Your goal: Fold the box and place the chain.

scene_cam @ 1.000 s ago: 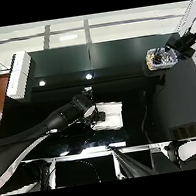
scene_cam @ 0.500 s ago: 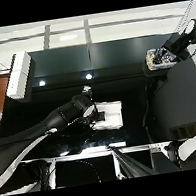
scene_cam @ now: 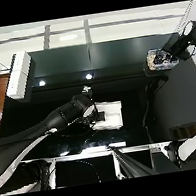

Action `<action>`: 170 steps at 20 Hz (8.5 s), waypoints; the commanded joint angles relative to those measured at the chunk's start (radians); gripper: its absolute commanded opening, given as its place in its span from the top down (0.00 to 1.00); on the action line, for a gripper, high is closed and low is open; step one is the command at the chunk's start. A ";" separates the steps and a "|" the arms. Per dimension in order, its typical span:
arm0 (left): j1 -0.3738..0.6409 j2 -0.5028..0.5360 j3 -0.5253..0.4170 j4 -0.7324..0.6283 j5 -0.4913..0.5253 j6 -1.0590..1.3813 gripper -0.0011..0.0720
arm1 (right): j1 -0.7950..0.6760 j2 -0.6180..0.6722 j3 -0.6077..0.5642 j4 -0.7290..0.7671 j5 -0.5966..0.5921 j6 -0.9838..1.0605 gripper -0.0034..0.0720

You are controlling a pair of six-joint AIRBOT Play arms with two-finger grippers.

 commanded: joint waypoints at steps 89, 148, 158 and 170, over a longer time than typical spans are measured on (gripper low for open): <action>0.000 0.000 0.000 0.004 -0.003 0.000 0.95 | 0.835 0.883 -1.106 0.668 -0.330 -0.434 0.50; 0.490 0.210 -0.463 -0.945 0.238 2.630 0.02 | 0.444 1.161 -1.065 0.489 -0.120 -0.434 0.48; 0.453 0.206 -0.455 -0.943 0.232 2.629 0.02 | 0.444 1.161 -1.065 0.489 -0.130 -0.434 0.48; 0.386 0.206 -0.455 -0.932 0.236 2.620 0.02 | 0.444 1.161 -1.065 0.489 -0.130 -0.434 0.48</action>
